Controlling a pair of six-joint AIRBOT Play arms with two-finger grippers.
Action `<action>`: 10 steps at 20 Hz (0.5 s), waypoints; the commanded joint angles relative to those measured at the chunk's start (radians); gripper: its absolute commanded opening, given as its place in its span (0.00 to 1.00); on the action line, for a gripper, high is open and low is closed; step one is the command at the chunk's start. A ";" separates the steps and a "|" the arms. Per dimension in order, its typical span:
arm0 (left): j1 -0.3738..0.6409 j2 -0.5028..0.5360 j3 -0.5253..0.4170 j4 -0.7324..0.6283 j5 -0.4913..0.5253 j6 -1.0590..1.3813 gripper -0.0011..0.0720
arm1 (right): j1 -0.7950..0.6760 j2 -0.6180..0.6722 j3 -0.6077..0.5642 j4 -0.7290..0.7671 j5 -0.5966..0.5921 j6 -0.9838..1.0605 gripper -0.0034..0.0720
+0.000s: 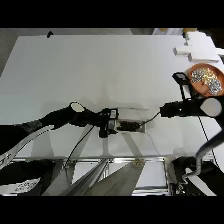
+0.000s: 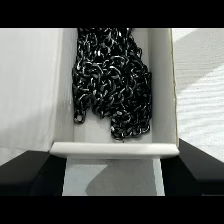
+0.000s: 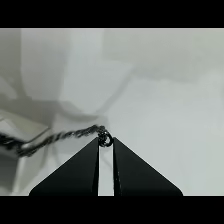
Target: Fold the box and place the chain.
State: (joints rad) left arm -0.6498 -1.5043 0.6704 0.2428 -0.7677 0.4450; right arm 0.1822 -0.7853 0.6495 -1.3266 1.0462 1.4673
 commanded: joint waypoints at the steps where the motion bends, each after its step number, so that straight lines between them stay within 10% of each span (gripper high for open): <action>1: 0.000 0.000 0.000 0.000 0.000 0.000 0.11 | 0.000 0.184 0.001 0.213 0.048 -0.140 0.06; 10: 0.000 0.000 0.000 0.000 0.000 0.000 0.11 | 0.014 0.258 0.001 0.654 0.063 -0.399 0.06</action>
